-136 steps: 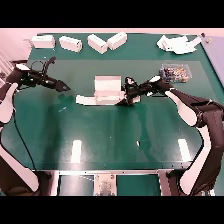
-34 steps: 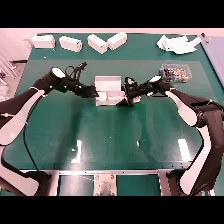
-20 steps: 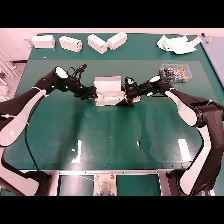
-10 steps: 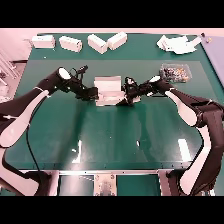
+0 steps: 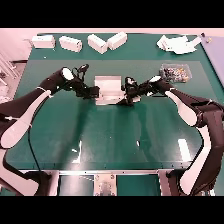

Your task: Fold the box and place the chain.

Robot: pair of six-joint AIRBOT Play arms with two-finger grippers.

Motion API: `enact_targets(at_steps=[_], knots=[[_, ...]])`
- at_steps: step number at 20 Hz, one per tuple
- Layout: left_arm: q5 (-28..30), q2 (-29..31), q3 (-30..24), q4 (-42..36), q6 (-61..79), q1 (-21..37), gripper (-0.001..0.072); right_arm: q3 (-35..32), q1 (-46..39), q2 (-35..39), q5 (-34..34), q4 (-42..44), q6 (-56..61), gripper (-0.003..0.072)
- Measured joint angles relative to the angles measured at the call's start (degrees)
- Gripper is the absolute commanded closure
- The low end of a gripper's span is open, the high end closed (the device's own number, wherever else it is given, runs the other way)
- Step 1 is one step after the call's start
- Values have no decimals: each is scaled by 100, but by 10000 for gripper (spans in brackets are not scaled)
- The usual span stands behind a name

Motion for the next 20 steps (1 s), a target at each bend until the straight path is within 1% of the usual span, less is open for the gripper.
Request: enact_targets(at_steps=[4, 11, 13, 17, 20], knots=[[72, -9, 192, 654, -413, -142, 397, 0, 0, 0, 11, -7, -4, 123], [107, -74, 334, 1399, -975, -380, 397, 2, 0, 0, 35, -22, -9, 123], [-15, -166, 476, 1554, -1080, -446, 397, 2, 0, 0, 42, -24, -11, 123], [-470, -417, 955, 1971, -1421, -623, 398, 2, 0, 0, 46, -31, -11, 123], [-699, -525, 1154, 2192, -1626, -713, 398, 2, 0, 0, 46, -31, -11, 123]])
